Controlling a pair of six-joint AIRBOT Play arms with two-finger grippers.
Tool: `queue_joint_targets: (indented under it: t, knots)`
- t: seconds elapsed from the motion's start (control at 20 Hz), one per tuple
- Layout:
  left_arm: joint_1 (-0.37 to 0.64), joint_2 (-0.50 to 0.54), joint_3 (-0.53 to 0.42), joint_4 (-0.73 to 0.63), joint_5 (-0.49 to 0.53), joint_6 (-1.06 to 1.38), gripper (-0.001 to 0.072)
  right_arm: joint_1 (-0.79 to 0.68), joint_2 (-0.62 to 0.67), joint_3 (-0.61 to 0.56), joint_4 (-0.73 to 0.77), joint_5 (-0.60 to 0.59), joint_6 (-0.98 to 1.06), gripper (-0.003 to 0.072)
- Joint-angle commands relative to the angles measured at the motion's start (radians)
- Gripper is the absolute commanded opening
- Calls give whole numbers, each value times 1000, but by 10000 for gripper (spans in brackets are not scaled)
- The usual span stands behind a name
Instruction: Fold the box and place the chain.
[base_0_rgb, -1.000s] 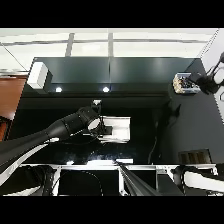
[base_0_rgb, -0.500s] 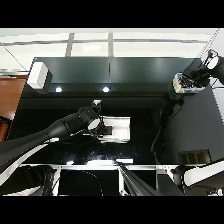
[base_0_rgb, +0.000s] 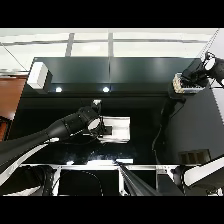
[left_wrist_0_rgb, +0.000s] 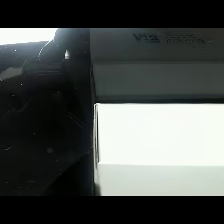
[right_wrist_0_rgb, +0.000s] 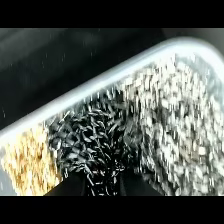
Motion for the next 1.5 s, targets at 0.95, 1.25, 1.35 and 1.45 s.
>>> queue_joint_targets:
  t: [0.95, 1.25, 1.35, 1.45]
  knots:
    - [1, 0, 0, 0, 1, 0, 26, -3, 894, -66, 574, 285, -526, 2]
    - [0, 0, 0, 0, 1, 0, 26, 26, 961, -66, 735, 406, -531, 2]
    - [0, 0, 0, 0, 0, 0, 26, 71, 963, -67, 735, 482, -556, 2]
    - [0, 0, 0, 0, 0, 0, 26, 126, 969, -82, 737, 551, -581, 3]
